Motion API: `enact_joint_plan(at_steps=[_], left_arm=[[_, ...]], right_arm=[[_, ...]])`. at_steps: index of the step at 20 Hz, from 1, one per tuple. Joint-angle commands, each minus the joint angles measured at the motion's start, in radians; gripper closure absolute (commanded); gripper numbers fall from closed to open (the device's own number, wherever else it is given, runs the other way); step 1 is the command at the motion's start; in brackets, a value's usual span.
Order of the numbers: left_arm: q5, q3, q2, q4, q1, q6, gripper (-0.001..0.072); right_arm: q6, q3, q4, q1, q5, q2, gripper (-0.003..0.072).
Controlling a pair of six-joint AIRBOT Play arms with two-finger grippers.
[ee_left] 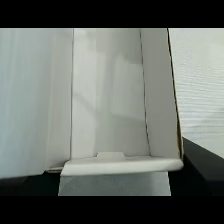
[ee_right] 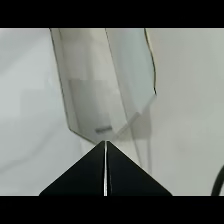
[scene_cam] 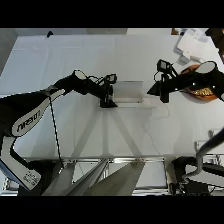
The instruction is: Fold the box and place the chain.
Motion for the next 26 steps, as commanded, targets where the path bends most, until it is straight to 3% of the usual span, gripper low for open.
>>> enact_joint_plan(at_steps=[1, 6, 12, 16, 26], left_arm=[[0.000, 0.000, 0.000, 0.001, 0.001, 0.001, 0.0432], [0.001, 0.000, 0.014, 0.008, 0.001, 0.003, 0.0432], [0.000, 0.000, 0.020, 0.080, 0.000, 0.024, 0.0432], [0.000, 0.000, 0.020, 0.080, 0.001, 0.024, 0.0432], [0.001, 0.000, 0.020, 0.080, 0.001, 0.024, 0.0432]], right_arm=[[0.121, 0.001, 0.210, -0.004, 0.053, 0.005, 0.0679], [0.180, 0.001, 0.224, 0.056, 0.035, -0.012, 0.0680], [0.201, 0.001, 0.257, 0.167, -0.202, -0.064, 0.0681], [0.223, 0.001, 0.426, 0.161, -0.353, -0.135, 0.0681], [0.222, 0.001, 0.590, 0.135, -0.292, -0.269, 0.0682]])
